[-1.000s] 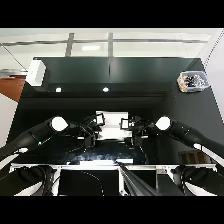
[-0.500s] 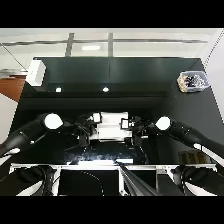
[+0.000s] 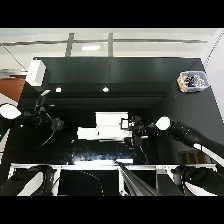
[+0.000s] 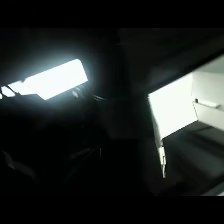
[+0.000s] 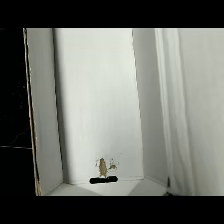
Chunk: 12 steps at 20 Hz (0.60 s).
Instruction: Fold the box and place the chain.
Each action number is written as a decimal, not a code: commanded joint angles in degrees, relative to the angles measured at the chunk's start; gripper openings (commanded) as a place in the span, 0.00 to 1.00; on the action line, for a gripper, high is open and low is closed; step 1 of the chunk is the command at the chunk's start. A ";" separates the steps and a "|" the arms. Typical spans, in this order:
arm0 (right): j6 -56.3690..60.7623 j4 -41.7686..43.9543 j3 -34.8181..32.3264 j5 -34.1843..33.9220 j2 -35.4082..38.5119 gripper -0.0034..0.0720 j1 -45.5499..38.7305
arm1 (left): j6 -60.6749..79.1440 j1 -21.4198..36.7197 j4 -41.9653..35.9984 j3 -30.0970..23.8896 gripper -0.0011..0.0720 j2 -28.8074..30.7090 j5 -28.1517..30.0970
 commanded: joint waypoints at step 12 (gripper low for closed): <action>0.00 0.02 -0.02 -1.29 0.00 0.68 0.02 | 0.13 -11.87 -21.22 -8.94 0.06 -11.93 14.10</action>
